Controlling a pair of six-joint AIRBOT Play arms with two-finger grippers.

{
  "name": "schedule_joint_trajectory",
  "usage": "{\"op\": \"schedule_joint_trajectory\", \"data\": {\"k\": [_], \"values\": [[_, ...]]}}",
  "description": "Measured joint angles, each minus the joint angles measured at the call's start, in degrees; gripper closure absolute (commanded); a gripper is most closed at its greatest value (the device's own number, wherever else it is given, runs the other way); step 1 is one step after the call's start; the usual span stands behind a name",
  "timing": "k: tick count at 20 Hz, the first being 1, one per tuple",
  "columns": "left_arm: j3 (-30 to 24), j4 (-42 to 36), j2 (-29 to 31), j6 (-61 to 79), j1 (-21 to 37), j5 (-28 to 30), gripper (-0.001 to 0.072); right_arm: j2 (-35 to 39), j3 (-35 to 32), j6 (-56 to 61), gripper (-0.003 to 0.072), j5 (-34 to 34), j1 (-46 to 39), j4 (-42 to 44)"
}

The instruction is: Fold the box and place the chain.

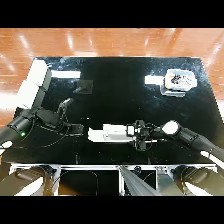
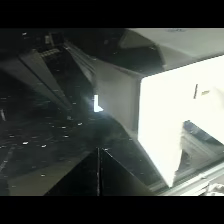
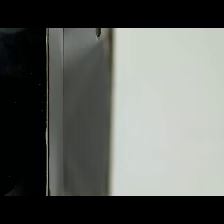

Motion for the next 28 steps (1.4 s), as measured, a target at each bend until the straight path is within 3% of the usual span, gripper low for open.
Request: {"op": "schedule_joint_trajectory", "data": {"k": [13,26,27,28], "values": [[0.0,-6.4,-8.7,-1.0,-2.8,-2.2,0.0692,0.0,0.0,0.0,0.0142,0.0,0.0,0.0],[0.0,-9.1,-10.1,0.7,-7.8,-7.0,0.0691,0.0,0.0,0.0,0.0142,0.0,0.0,0.0],[0.1,-9.1,-10.1,0.7,-7.9,-7.0,0.0643,0.0,0.0,0.0,0.0142,0.0,0.0,0.0],[0.2,-9.1,-10.1,0.7,-8.0,-7.0,0.0478,0.0,0.0,0.0,0.0142,0.0,0.0,0.0]]}}
